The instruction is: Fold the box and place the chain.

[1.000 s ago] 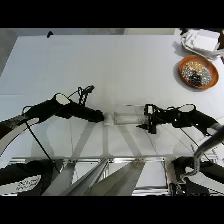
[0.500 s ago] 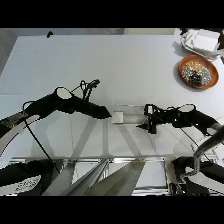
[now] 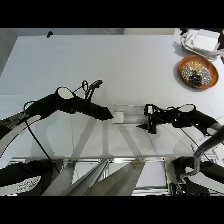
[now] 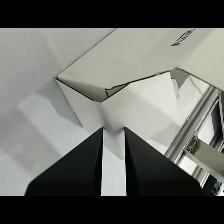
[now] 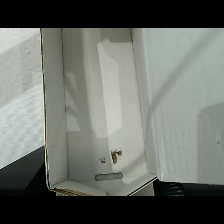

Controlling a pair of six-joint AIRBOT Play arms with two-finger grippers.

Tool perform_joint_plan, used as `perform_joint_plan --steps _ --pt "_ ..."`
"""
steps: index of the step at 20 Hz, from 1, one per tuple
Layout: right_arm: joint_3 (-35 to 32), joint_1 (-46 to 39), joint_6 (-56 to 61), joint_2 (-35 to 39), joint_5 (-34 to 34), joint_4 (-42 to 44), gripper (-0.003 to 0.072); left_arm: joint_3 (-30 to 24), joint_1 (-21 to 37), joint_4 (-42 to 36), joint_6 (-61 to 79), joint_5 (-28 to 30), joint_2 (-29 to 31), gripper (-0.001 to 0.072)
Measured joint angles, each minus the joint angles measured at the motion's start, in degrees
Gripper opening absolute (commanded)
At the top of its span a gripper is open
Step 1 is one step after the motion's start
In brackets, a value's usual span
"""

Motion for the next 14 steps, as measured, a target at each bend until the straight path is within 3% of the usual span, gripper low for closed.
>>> perform_joint_plan --steps 1,2,3,4,8,14 --pt "0.0 0.0 0.0 0.0 0.0 0.0 0.0417 0.0 0.02 -0.02 0.02 0.02 0.02 0.016" --pt "0.0 0.0 0.02 0.0 -0.02 0.0 0.0417 0.0 0.02 -0.02 0.02 0.04 0.09 0.0256" --pt "0.0 0.0 0.02 0.0 -0.02 0.0 0.0417 0.0 -0.07 -0.09 0.04 0.11 0.13 0.0419" --pt "0.0 0.0 0.0 0.0 0.0 0.0 0.0417 0.0 -0.31 -0.07 0.02 0.24 0.13 0.0457" --pt "0.0 0.0 0.02 0.0 -0.02 0.0 0.0417 1.09 -2.45 2.64 -2.14 2.23 0.13 0.0453" --pt "0.0 0.0 0.02 0.0 -0.02 0.0 0.0417 5.57 -6.03 15.93 -15.98 4.76 0.02 0.0453"
